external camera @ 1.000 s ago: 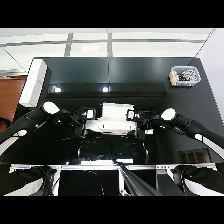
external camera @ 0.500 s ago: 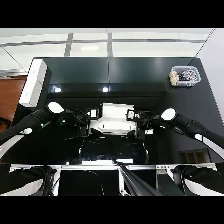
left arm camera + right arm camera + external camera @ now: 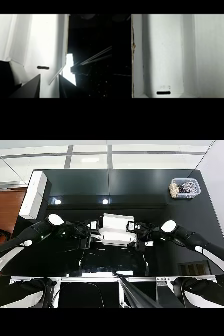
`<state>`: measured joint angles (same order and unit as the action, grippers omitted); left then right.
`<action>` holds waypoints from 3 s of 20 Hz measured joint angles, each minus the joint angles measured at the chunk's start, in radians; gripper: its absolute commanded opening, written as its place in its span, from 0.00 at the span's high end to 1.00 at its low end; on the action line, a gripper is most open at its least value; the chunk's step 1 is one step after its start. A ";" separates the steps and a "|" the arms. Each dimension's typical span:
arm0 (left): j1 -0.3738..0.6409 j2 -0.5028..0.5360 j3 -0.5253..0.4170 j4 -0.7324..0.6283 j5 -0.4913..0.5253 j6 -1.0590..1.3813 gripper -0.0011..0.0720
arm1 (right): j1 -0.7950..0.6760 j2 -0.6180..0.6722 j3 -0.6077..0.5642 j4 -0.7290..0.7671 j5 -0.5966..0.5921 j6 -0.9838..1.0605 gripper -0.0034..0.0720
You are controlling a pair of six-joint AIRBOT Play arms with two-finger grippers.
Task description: Fold the box and place the chain.
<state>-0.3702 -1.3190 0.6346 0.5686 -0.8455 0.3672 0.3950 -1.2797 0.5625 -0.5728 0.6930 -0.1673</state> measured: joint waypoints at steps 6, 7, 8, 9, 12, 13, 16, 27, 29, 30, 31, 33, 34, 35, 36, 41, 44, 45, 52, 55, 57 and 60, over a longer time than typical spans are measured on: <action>0.002 0.002 0.000 0.003 0.005 0.000 0.60 | 0.000 0.000 0.000 0.000 0.001 -0.001 0.94; 0.005 0.004 0.000 0.013 0.006 0.000 0.58 | 0.000 0.000 0.000 -0.001 0.001 -0.001 0.94; 0.009 0.008 0.000 0.027 0.010 0.000 0.58 | 0.000 0.000 0.000 -0.002 0.001 -0.004 0.94; 0.013 0.011 0.000 0.041 0.010 0.000 0.58 | 0.000 0.000 0.000 -0.002 0.002 -0.004 0.94; 0.022 0.019 0.000 0.066 0.005 0.000 0.04 | 0.000 0.000 0.000 -0.002 0.002 -0.004 0.94; 0.024 0.020 0.000 0.073 0.005 -0.001 0.02 | 0.000 0.000 0.000 -0.001 0.002 -0.003 0.94; 0.026 0.021 0.000 0.071 0.012 0.000 0.03 | 0.000 0.000 0.000 -0.002 0.002 -0.004 0.94; -0.002 0.021 0.000 -0.013 0.060 0.051 0.45 | 0.000 0.000 0.000 -0.001 0.002 -0.002 0.94; -0.015 0.021 0.000 -0.016 0.061 0.061 0.45 | 0.000 0.000 0.000 -0.001 0.003 -0.003 0.94; -0.019 0.021 0.000 -0.017 0.061 0.064 0.45 | 0.000 0.000 0.000 -0.002 0.003 -0.003 0.94; -0.021 0.021 0.000 -0.020 0.064 0.067 0.45 | 0.000 0.000 0.000 -0.002 0.003 -0.003 0.94; -0.025 0.021 0.000 -0.027 0.067 0.069 0.48 | 0.000 0.000 0.000 -0.002 0.003 -0.003 0.94; -0.027 0.021 0.000 -0.032 0.067 0.071 0.52 | 0.000 0.000 0.000 -0.001 0.003 -0.003 0.94; -0.027 0.021 0.000 -0.041 0.064 0.071 0.52 | 0.000 0.000 0.000 -0.001 0.003 -0.003 0.94; -0.029 0.021 0.000 -0.055 0.060 0.071 0.53 | 0.000 0.000 0.000 -0.001 0.003 -0.003 0.94; -0.032 0.006 0.000 -0.130 0.035 0.071 0.53 | 0.000 0.000 0.000 -0.002 0.003 -0.003 0.94; -0.049 -0.005 0.000 -0.151 0.027 0.071 0.53 | 0.000 0.000 0.000 -0.003 0.004 -0.004 0.94; -0.058 -0.006 0.000 -0.154 0.033 0.071 0.53 | 0.000 0.000 0.000 -0.003 0.004 -0.004 0.94; -0.105 -0.010 0.000 -0.164 0.108 0.047 0.86 | 0.000 0.000 0.000 -0.001 0.003 -0.002 0.94; -0.109 -0.010 0.000 -0.164 0.120 0.043 0.36 | 0.000 0.000 0.000 0.001 0.002 -0.001 0.94; -0.110 -0.010 0.000 -0.165 0.126 0.040 0.67 | 0.000 0.000 0.000 -0.001 0.002 -0.003 0.94; -0.111 -0.010 0.000 -0.160 0.129 0.041 0.51 | 0.000 0.000 0.000 0.000 0.002 -0.002 0.94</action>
<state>-0.4812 -1.3293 0.6346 0.4084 -0.7170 0.4084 0.3950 -1.2797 0.5625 -0.5732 0.6949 -0.1688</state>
